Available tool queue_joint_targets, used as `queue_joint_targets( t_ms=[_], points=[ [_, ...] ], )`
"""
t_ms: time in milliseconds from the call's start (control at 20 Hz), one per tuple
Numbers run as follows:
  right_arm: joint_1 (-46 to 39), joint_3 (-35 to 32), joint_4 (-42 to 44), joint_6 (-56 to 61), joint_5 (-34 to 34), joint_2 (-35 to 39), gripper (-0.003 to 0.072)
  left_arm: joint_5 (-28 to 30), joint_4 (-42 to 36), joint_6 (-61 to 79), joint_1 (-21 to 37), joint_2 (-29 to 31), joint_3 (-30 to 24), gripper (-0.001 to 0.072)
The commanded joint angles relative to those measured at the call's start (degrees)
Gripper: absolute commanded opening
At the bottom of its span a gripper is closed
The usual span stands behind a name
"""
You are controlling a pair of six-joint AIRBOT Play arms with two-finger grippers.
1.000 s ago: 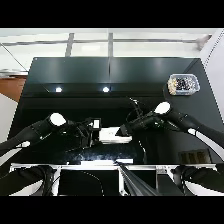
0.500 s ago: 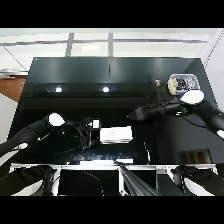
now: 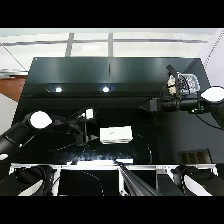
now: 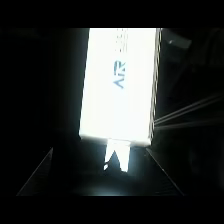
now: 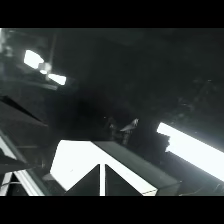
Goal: Fold the box and place the chain.
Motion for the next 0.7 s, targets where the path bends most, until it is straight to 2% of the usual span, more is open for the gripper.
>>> queue_joint_targets(
  t_ms=[0, 150, 300, 650],
  points=[
    [-0.4, 0.0, -1.3, 0.0, -1.6, 0.2, 0.0045, 3.9, 1.5, -8.7, -3.9, -4.5, 4.5, 0.0717],
    [-0.4, 0.0, -1.3, 0.0, -1.7, 0.2, 0.0045, 8.2, 1.6, -8.9, -10.5, -10.4, 7.3, 0.0717],
    [-0.4, 0.0, -1.3, 0.0, -1.7, 0.2, 0.0045, 10.2, 1.9, -12.0, -14.6, -13.2, 7.7, 0.0717],
    [-0.4, 0.0, -1.3, 0.0, -2.1, 0.2, 0.0044, 13.5, 3.5, -13.9, -16.9, -13.3, 7.6, 0.0717]
  ],
)
